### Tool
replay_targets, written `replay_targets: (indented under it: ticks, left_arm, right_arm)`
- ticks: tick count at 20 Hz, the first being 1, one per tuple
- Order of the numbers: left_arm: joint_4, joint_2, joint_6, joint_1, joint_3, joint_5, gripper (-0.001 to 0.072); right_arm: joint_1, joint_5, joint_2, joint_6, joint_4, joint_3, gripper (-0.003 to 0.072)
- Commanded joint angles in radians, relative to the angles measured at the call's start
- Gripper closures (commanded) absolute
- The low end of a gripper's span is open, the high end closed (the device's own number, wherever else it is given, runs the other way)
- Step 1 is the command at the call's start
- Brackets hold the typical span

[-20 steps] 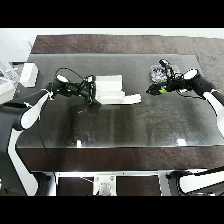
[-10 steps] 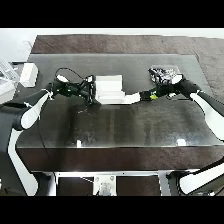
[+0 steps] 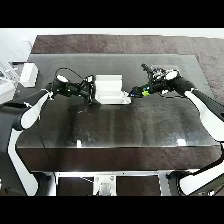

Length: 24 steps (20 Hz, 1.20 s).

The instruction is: Fold the box and place the chain.

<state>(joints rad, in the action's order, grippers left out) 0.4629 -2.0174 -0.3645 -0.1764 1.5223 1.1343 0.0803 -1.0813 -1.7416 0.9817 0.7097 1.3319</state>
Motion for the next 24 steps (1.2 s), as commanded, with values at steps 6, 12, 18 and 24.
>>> replay_targets:
  ticks: [6,12,18,24]
  left_arm:
    - [0.000,0.000,0.000,0.000,0.000,0.000,0.0177]
    - [0.000,0.000,0.000,0.000,0.000,0.000,0.0177]
    - [0.000,0.000,0.000,0.000,0.000,0.000,0.0177]
    - [0.000,0.000,0.000,0.000,0.000,0.000,0.0177]
  right_arm:
    - [-0.047,-0.032,0.000,-0.013,0.095,0.013,0.0681]
    - [-0.095,-0.026,-0.002,-0.017,0.148,0.013,0.0682]
    - [-0.095,-0.001,-0.055,-0.033,0.145,0.013,0.0682]
    - [-0.088,-0.020,-0.080,-0.097,-0.054,0.012,0.0682]
